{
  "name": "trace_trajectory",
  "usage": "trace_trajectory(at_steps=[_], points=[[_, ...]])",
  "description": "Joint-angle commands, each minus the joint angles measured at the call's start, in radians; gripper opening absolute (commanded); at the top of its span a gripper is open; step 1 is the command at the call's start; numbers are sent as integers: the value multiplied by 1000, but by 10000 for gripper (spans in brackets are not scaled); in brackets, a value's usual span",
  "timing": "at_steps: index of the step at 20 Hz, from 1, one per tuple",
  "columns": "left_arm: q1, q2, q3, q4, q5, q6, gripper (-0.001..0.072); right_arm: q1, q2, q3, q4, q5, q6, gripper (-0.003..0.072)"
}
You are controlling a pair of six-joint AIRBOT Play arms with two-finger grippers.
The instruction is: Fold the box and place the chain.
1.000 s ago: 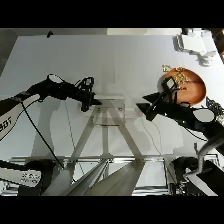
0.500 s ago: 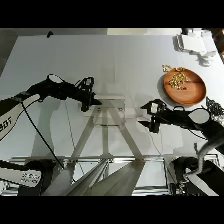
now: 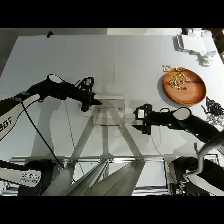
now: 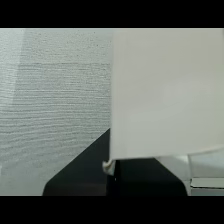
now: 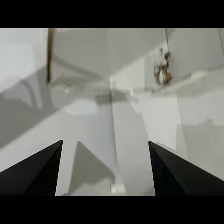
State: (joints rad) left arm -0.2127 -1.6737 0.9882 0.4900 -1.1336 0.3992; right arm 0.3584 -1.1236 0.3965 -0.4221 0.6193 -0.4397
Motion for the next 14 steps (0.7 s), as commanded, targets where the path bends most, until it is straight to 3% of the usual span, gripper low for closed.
trace_trajectory(at_steps=[1,12,14], points=[[-1,0,0,0,0,0,8,35,-75,0,197,-68,-94,624],[-1,0,0,0,0,0,9,65,-149,0,365,-78,-94,628],[-1,0,0,0,0,0,9,83,-149,0,405,-79,-93,696]])
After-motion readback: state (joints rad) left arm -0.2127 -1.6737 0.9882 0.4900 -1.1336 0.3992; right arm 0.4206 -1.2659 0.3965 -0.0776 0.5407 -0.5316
